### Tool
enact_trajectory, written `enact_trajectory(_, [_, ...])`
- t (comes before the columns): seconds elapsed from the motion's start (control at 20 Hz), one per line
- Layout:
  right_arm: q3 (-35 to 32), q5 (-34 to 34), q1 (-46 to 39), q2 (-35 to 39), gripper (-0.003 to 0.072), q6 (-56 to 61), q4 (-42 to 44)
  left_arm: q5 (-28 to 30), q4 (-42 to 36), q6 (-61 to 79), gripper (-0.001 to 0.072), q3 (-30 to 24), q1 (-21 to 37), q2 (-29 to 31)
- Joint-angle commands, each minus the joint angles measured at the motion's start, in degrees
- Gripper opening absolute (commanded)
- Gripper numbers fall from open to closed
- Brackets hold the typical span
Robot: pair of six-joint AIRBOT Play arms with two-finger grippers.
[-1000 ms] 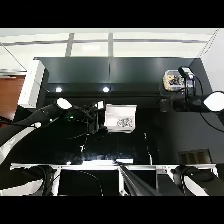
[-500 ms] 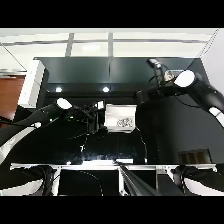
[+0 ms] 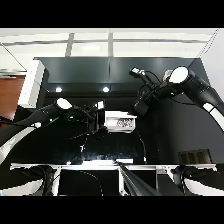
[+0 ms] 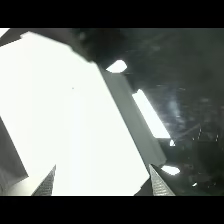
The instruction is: Fold the box and place the chain.
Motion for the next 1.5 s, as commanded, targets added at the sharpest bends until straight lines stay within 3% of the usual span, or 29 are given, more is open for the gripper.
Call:
enact_trajectory(0.0, [0.3, 2.3, 0.9, 0.0, 0.0715, -5.6, -0.4, 0.0, 0.0, 0.0, 0.0288, 0.0, 0.0, 0.0])
enact_trajectory(0.25, [0.3, 1.7, 2.6, 0.1, 0.0711, -5.7, -5.6, 0.0, 0.0, 0.0, 0.0288, 0.0, 0.0, 0.0])
enact_trajectory(0.65, [-2.7, 1.6, 0.7, 3.7, 0.0710, -3.2, -6.0, 0.0, 0.0, 0.0, 0.0288, 0.0, 0.0, 0.0])
enact_trajectory(0.95, [-9.3, -13.4, 3.2, 5.0, 0.0710, -17.1, 3.0, 0.0, 0.0, 0.0, 0.0288, 0.0, 0.0, 0.0])
enact_trajectory(1.2, [-10.8, -15.0, 6.8, 5.0, 0.0707, -16.9, 0.4, 0.0, 0.0, 0.0, 0.0289, 0.0, 0.0, 0.0])
enact_trajectory(1.3, [-10.8, -14.5, 6.9, 5.0, 0.0482, -16.9, -0.8, 0.0, 0.0, 0.0, 0.0290, 0.0, 0.0, 0.0])
enact_trajectory(1.45, [-10.8, -14.5, 7.1, 5.0, 0.0475, -16.9, -0.9, 0.0, 0.0, 0.0, 0.0289, 0.0, 0.0, 0.0])
